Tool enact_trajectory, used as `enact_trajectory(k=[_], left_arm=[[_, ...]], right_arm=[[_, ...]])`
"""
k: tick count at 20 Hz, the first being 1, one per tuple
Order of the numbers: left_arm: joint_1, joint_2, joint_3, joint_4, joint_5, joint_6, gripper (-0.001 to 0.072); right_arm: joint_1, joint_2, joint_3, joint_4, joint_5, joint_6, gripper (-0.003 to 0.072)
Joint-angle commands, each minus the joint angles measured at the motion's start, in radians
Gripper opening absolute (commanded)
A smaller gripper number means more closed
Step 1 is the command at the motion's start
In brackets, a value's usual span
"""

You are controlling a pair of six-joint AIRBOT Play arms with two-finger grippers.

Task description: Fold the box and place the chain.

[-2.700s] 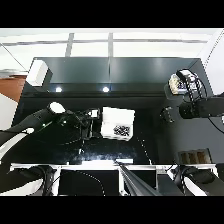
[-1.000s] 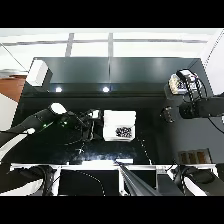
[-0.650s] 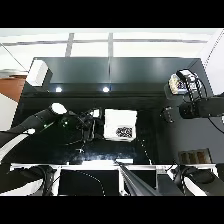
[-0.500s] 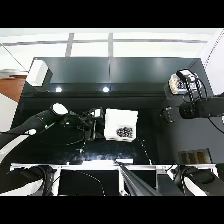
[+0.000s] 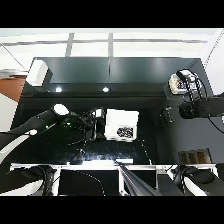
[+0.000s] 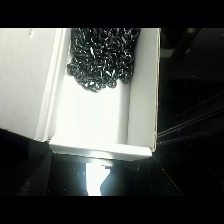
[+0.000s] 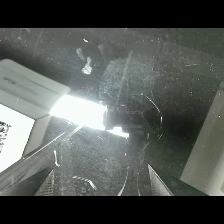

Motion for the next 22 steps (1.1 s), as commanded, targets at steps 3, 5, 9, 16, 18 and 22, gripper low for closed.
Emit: enact_trajectory(k=[3, 5, 9, 16, 18, 22], left_arm=[[-0.004, -0.001, 0.000, 0.000, -0.006, 0.008, 0.0699], [-0.008, -0.001, 0.000, 0.005, 0.005, 0.003, 0.0683], [-0.008, -0.001, 0.000, 0.004, 0.008, 0.000, 0.0513], [-0.008, -0.001, 0.000, 0.004, 0.008, 0.000, 0.0478], [-0.008, -0.001, 0.000, 0.004, 0.008, 0.000, 0.0436], [-0.008, -0.001, 0.000, 0.004, 0.008, 0.001, 0.0331]], right_arm=[[0.000, 0.000, 0.000, 0.000, 0.002, 0.000, 0.0706], [0.000, 0.000, 0.000, 0.000, 0.002, 0.000, 0.0706], [0.000, 0.000, 0.000, 0.000, 0.002, 0.000, 0.0706], [0.000, 0.000, 0.000, 0.000, 0.002, 0.003, 0.0706], [0.000, 0.000, 0.000, 0.000, 0.002, 0.003, 0.0706], [0.000, -0.005, 0.000, 0.036, 0.005, 0.003, 0.0707]])
